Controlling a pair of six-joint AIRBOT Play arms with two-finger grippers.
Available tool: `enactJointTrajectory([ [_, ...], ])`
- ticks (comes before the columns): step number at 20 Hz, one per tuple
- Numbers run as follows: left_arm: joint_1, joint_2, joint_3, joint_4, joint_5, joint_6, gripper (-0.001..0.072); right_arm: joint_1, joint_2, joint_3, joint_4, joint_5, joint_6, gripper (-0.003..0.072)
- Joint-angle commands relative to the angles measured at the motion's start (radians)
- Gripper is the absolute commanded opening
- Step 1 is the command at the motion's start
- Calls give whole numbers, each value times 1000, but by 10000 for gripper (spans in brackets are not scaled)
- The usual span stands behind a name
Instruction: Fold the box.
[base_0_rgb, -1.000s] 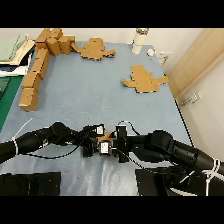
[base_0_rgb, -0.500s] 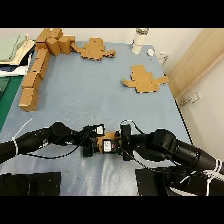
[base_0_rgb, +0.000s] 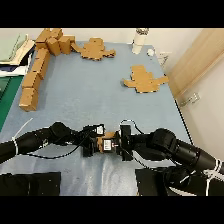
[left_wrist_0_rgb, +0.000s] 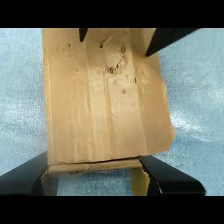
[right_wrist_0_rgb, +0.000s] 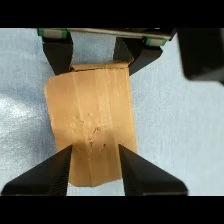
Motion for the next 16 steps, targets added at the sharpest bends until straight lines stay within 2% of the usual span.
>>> enactJointTrajectory([
  [1, 0, 0, 0, 0, 0, 0, 213, 3, -2, 0, 27, 5, -10, 502],
  [10, 0, 0, 0, 0, 0, 0, 212, 12, -2, 0, 52, 34, -26, 502],
  [13, 0, 0, 0, 0, 0, 0, 213, 77, 13, -11, -28, 48, -15, 501],
  [16, 0, 0, 0, 0, 0, 0, 212, 136, 25, -52, -141, 122, 39, 501],
])
